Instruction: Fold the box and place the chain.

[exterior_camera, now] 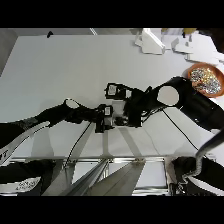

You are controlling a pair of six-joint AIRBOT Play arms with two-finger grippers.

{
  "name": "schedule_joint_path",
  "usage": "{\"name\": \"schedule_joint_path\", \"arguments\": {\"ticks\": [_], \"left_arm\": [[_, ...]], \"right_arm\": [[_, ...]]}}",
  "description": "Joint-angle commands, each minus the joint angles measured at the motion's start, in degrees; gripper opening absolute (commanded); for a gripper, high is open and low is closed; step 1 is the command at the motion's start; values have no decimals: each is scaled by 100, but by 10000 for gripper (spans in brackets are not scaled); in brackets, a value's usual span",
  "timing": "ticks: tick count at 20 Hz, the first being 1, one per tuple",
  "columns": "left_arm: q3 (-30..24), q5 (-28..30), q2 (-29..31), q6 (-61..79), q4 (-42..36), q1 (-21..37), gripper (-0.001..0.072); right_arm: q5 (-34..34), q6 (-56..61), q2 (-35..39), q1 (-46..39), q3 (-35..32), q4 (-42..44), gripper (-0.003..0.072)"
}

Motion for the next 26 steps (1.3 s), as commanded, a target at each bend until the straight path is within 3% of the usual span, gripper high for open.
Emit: {"name": "schedule_joint_path", "arguments": {"ticks": [1, 5, 8, 9, 11, 13, 14, 19, 26], "left_arm": [[0, 2, 0, 2, 2, 0, 254], [0, 2, 2, 2, 2, 0, 254], [0, 2, 2, 2, 2, 0, 254], [0, 2, 2, 2, 0, 0, 254], [0, 2, 0, 2, 0, 0, 254], [0, 2, 2, 2, 0, 0, 254], [0, 2, 2, 2, 2, 0, 254], [0, 2, 2, 2, 0, 0, 254], [0, 2, 2, 2, 2, 0, 254]], "right_arm": [[352, -267, 400, -358, 4, -35, 201], [966, -898, 726, -1464, -17, 0, 154], [848, -1539, 723, -2192, -422, 44, 55], [680, -1703, 717, -2341, -629, 68, 56], [214, -1827, 634, -2483, -1117, 94, 68], [-334, -1862, 450, -2481, -1563, 219, 266], [-555, -2055, 326, -2481, -1744, 352, 285], [-793, -3595, -382, -2481, -2085, 702, 283], [-1014, -4048, -802, -2479, -2085, 1725, 254]]}}
